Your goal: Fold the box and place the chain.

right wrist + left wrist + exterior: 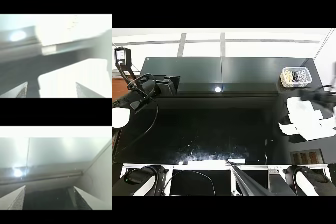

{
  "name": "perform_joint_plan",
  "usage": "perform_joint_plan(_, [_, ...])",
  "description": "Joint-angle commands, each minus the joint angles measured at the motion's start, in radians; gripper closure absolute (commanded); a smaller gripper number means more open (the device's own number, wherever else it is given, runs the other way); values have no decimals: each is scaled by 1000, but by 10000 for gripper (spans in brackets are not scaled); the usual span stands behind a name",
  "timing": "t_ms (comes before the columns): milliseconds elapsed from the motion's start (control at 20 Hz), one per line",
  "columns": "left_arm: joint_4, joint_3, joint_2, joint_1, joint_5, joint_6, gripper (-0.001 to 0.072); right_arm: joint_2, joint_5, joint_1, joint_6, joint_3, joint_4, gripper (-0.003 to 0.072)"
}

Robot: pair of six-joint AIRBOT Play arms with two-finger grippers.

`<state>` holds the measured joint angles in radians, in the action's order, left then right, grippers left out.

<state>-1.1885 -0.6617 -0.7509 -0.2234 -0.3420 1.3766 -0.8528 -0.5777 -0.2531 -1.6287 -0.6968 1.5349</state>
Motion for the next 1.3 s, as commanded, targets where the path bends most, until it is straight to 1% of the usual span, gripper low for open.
perform_joint_plan(0, [4, 0, -10, -2, -109, 1, 0, -108, -5, -427, -134, -86, 103, -14])
perform_joint_plan(50, [4, 0, -19, -2, -142, 1, 0, -154, -45, -544, -147, -114, 50, -14])
perform_joint_plan(100, [5, 0, -29, -2, -163, 1, 0, -206, -111, -650, -137, -151, -26, -13])
perform_joint_plan(150, [11, 0, -40, -2, -179, 1, 0, -256, -172, -723, -63, -185, -94, -13])
perform_joint_plan(250, [26, 0, -64, -2, -192, 1, 0, -375, -317, -814, 166, -274, -212, -13])
perform_joint_plan(300, [27, 0, -75, -2, -195, 1, 0, -436, -388, -842, 264, -324, -283, -13])
perform_joint_plan(400, [27, 0, -93, -2, -195, 2, 0, -558, -558, -884, 521, -430, -494, -13])
perform_joint_plan(450, [27, 0, -100, -2, -195, 2, 0, -607, -636, -895, 590, -478, -563, -13])
perform_joint_plan(500, [27, 0, -106, -2, -195, 2, 0, -656, -704, -897, 620, -526, -591, -12])
perform_joint_plan(600, [27, 0, -117, -2, -194, 2, 0, -742, -805, -890, 640, -604, -596, -12])
perform_joint_plan(650, [27, 0, -120, -2, -195, 2, 0, -774, -837, -883, 660, -627, -608, -12])
perform_joint_plan(750, [27, 0, -120, -2, -193, 2, 0, -822, -843, -864, 690, -645, -611, -6])
perform_joint_plan(800, [27, 0, -120, -2, -192, 2, 0, -843, -839, -853, 699, -647, -611, 115])
perform_joint_plan(850, [27, 0, -120, -2, -191, 2, 0, -860, -836, -842, 708, -647, -612, 160])
perform_joint_plan(1050, [27, 0, -120, -2, -191, 2, 0, -920, -902, -805, 739, -647, -611, 160])
perform_joint_plan(1200, [27, 0, -120, -2, -192, 5, 0, -931, -942, -791, 762, -647, -609, 165])
perform_joint_plan(1250, [27, 0, -120, -2, -192, 5, 0, -931, -954, -792, 772, -647, -622, 418])
